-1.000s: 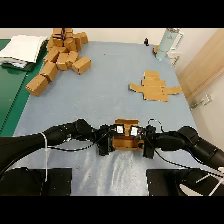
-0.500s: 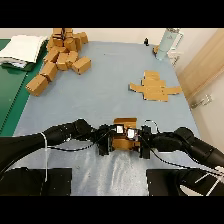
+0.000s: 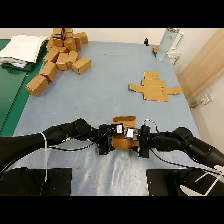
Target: Fold the box.
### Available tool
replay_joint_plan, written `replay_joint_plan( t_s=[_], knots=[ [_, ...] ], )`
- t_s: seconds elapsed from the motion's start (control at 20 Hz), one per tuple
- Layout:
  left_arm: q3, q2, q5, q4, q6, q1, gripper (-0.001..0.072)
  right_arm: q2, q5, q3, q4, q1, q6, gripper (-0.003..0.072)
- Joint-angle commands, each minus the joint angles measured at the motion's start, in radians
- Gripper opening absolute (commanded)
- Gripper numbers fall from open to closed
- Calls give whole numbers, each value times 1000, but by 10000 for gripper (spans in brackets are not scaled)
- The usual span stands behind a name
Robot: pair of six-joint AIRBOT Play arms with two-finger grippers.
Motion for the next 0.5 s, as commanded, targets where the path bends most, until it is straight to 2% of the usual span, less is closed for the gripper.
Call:
replay_joint_plan(
  t_s=[0.0, 0.05, 0.15, 0.4, 0.45],
  knots=[
    [1, 0, -1, 0, 0, -1, 425, 0, -52, 2, -10, 0, 10, 309],
    [1, 0, -1, 0, 0, -1, 425, 2, -85, 5, -33, 0, 48, 126],
    [1, 0, -1, 0, 0, -1, 425, 8, -145, 24, -147, -3, 226, 7],
    [1, 0, -1, 0, 0, 0, 424, 111, -256, 119, -628, -4, 760, 6],
    [1, 0, -1, 0, 0, 0, 425, 141, -290, 135, -764, -5, 928, 6]
  ],
)
